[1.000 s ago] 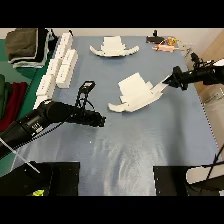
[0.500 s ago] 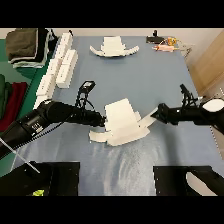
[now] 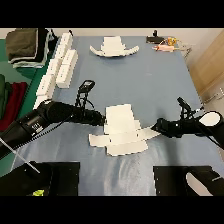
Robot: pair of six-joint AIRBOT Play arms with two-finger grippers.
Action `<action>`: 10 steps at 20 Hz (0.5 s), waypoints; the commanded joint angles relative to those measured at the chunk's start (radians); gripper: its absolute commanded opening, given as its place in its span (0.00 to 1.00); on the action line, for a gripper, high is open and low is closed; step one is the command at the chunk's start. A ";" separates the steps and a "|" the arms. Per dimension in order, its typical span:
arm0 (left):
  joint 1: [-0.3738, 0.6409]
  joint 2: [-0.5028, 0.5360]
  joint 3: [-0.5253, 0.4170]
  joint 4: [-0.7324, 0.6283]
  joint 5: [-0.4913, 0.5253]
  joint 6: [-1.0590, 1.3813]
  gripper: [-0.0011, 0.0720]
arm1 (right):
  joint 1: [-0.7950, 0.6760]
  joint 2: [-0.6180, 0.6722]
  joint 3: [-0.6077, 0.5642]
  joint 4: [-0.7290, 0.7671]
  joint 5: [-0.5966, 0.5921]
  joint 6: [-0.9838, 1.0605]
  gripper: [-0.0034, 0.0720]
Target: Fold the box.
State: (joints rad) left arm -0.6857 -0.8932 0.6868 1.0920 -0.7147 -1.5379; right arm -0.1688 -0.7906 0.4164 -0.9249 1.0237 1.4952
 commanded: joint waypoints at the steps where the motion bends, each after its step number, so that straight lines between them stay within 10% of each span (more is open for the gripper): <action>1: 0.000 0.000 0.000 0.000 0.002 0.000 0.04 | -0.013 -0.077 0.076 -0.077 0.109 -0.023 0.47; 10: 0.000 0.000 0.000 0.000 0.000 0.000 0.04 | -0.012 -0.412 0.206 0.092 0.267 -0.292 0.41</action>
State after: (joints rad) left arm -0.6857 -0.8932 0.6868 1.0920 -0.7143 -1.5379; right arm -0.1802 -1.1240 0.5983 -0.9062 1.2434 1.2938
